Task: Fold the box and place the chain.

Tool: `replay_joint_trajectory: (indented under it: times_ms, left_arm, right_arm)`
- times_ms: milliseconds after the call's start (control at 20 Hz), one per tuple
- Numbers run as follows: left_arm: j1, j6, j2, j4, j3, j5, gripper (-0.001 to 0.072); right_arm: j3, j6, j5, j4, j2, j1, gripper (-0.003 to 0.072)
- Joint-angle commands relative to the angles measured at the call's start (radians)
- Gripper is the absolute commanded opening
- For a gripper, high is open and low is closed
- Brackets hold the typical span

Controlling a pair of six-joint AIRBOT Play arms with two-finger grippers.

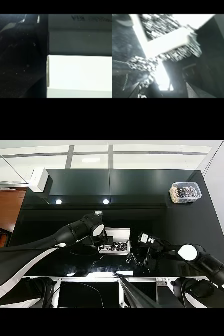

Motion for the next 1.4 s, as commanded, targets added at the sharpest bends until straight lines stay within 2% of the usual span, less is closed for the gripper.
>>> replay_joint_trajectory:
  times_ms: [0, 200, 550, 850, 1350]
  left_arm:
    - [0.000, 0.000, 0.001, 0.000, 0.001, 0.000, 0.0032]
    - [0.000, 0.000, 0.001, 0.000, 0.001, 0.000, 0.0032]
    - [0.000, 0.000, 0.001, 0.000, 0.001, 0.000, 0.0032]
    - [0.000, 0.000, 0.001, 0.000, 0.001, 0.000, 0.0032]
    - [0.000, 0.000, 0.001, 0.000, 0.001, 0.000, 0.0032]
  right_arm:
    - [-0.002, -0.227, -0.039, 0.146, -0.064, 0.024, 0.0694]
    - [-0.002, -0.305, -0.007, 0.144, -0.101, 0.024, 0.0693]
    - [0.003, -0.461, -0.031, 0.140, -0.163, 0.024, 0.0693]
    - [0.030, -0.462, -0.109, 0.141, -0.188, 0.024, 0.0693]
    - [0.050, -0.540, -0.109, 0.187, -0.205, 0.024, 0.0692]
